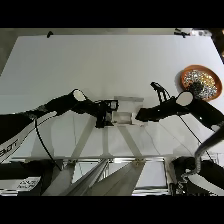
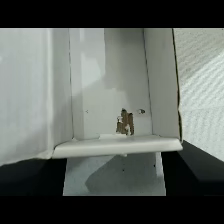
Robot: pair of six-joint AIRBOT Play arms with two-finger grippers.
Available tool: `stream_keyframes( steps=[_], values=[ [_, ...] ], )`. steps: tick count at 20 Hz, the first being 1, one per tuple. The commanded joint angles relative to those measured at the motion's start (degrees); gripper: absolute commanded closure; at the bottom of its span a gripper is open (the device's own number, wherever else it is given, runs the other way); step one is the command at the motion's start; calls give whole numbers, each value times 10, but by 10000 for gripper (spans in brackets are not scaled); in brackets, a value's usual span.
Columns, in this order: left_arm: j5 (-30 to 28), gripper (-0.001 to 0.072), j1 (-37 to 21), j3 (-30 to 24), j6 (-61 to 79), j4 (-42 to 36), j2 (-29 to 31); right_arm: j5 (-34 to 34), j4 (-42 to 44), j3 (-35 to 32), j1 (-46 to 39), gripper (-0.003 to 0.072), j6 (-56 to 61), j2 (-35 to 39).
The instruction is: Fold the box and place the chain.
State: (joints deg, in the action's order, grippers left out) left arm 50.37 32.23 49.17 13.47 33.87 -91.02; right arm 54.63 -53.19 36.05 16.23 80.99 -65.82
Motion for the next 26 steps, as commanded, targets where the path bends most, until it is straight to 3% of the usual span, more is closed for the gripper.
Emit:
stream_keyframes(
  steps=[1, 5, 10, 13, 19, 26],
  values=[
    [0, 455, 0, 0, 0, 0, 0, -42, -62, 1, 39, 190, 103, 0],
    [0, 455, 0, 0, 0, 0, 0, -83, -94, 2, 69, 193, 173, 0],
    [0, 455, 0, 0, 0, 0, 0, -85, -163, 29, 102, 218, 263, 0],
    [0, 455, 0, 0, 0, 0, 0, -56, -217, 54, 127, 219, 326, -21],
    [0, 455, 0, 0, 0, 0, 0, -9, -238, 108, 172, 221, 383, -97],
    [0, 455, 0, 0, 0, 0, 0, 11, -269, 122, 181, 274, 433, -99]
  ],
)
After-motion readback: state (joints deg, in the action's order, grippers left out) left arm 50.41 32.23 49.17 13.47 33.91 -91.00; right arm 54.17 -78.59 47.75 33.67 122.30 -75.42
